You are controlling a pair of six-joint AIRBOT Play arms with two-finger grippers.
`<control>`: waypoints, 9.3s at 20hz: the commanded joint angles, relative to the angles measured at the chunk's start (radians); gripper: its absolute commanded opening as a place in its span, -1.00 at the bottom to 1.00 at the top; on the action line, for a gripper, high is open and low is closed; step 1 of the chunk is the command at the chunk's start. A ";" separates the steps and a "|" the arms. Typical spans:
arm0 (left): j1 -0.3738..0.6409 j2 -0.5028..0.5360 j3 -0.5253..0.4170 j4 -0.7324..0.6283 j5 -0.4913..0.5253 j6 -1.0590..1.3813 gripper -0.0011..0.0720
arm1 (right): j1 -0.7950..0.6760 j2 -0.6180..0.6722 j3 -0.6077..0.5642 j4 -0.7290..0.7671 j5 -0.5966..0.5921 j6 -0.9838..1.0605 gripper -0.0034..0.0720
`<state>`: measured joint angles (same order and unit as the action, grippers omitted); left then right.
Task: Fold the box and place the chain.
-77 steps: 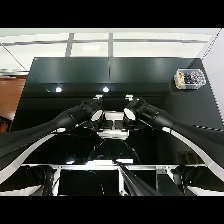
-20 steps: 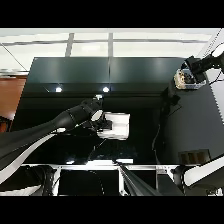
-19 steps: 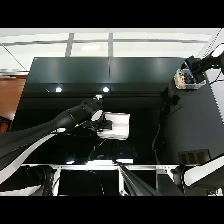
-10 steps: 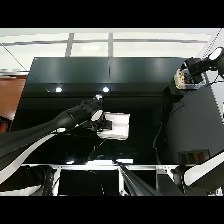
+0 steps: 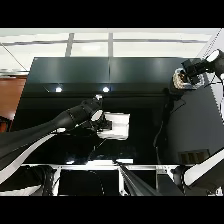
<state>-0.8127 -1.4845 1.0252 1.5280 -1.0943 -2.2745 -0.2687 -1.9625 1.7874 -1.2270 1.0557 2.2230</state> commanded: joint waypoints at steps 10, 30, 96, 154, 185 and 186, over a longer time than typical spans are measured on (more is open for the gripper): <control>0.001 0.001 0.001 0.000 0.001 0.000 -0.89 | -0.043 0.375 0.009 0.076 0.025 -0.480 -0.88; 0.000 0.001 0.001 -0.005 0.012 0.000 -0.89 | 0.000 0.943 0.006 0.450 0.255 -0.789 -0.88; 0.000 0.000 0.000 -0.023 0.011 0.000 -0.89 | 0.228 0.869 -1.288 0.092 -0.556 -1.825 0.99; 0.000 0.000 0.000 -0.027 0.012 0.000 -0.89 | 0.606 0.898 -1.017 0.650 -0.007 -1.334 -0.87; 0.000 0.000 0.000 -0.027 0.013 0.000 -0.89 | 0.616 0.830 -1.295 0.653 -0.391 -2.415 1.00; 0.000 0.000 0.000 -0.026 0.013 0.000 -0.89 | 0.638 0.825 -1.295 0.655 -0.410 -2.414 1.00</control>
<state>-0.8127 -1.4845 1.0252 1.5013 -1.0821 -2.2745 0.3359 -1.1145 0.4927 -0.6083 0.7090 -0.1532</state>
